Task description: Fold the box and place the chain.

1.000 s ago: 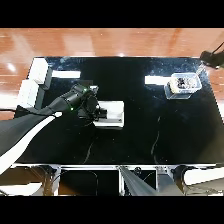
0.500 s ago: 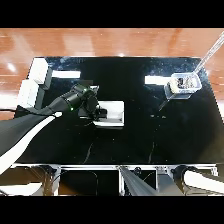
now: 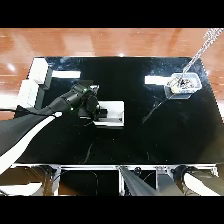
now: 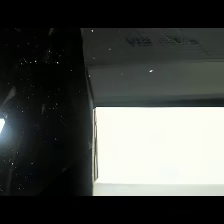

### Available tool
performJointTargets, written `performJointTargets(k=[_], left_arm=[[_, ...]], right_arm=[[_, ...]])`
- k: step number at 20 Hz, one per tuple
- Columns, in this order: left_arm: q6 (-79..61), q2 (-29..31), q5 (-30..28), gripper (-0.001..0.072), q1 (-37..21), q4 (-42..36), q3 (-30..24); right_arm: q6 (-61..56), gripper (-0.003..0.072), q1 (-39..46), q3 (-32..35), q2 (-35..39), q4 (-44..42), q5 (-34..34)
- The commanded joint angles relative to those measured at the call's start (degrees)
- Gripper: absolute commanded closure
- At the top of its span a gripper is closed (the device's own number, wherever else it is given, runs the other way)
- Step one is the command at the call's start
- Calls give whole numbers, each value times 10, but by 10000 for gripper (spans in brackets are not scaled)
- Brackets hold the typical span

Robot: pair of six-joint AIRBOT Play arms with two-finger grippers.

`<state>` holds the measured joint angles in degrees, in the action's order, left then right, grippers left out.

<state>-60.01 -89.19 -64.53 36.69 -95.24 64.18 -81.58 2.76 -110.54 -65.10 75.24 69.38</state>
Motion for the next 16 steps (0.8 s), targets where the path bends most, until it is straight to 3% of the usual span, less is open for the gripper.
performJointTargets(k=[1, 7, 16], left_arm=[[0, 0, -8, 684, 0, 1, 1], [0, 0, -10, 685, 1, 1, 1], [0, 0, -10, 685, 1, 0, 1]], right_arm=[[5, 657, -76, -2, 36, -2, 17], [6, 658, -269, -2, 42, 12, 24], [1, 657, -421, 13, 27, 28, 20]])
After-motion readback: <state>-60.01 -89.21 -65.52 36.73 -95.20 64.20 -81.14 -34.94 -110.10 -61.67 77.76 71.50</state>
